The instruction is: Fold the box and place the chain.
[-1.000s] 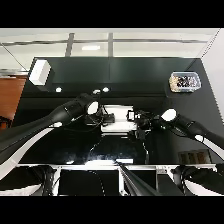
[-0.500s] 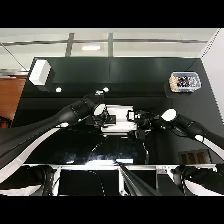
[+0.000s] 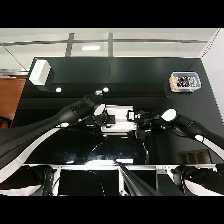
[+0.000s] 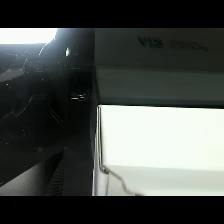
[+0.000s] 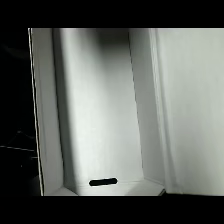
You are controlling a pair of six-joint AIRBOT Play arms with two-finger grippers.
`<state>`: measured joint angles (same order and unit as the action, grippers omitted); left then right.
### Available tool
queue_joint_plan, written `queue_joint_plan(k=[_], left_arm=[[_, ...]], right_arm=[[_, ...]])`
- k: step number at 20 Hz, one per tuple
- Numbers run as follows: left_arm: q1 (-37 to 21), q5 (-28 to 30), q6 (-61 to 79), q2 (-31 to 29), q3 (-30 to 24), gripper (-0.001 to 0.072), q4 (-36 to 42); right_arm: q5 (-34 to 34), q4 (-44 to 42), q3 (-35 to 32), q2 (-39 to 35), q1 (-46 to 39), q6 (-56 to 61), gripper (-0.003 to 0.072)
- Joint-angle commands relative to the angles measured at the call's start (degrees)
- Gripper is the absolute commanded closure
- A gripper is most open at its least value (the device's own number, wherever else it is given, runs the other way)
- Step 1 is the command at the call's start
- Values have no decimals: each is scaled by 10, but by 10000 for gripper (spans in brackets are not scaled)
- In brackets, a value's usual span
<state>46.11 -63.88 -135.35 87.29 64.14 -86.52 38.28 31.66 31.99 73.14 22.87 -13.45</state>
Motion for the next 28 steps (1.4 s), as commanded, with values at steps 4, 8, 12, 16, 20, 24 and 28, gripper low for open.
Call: queue_joint_plan(k=[4, 8, 12, 16, 20, 24, 28], left_arm=[[0, -9, -2, 6, 1, 288, 0], [0, -10, 3, 9, 1, 660, 0], [1, -7, 3, 9, 1, 685, 0], [1, -8, 10, 9, 1, 685, 0], [0, -13, 23, 9, 1, 685, -1], [0, -13, 30, 9, 1, 685, -2], [0, -11, 32, 9, 1, 684, -2]], right_arm=[[0, 0, 0, 0, 0, 0, 487], [0, 0, 0, 0, 0, 0, 487], [0, 0, 0, 0, 0, 0, 487], [1, -1, 0, 0, 0, 7, 311], [1, 17, 0, -29, 0, 37, 3], [28, 105, 0, -66, 0, 61, 5], [29, 123, 0, -68, 0, 56, 152]])
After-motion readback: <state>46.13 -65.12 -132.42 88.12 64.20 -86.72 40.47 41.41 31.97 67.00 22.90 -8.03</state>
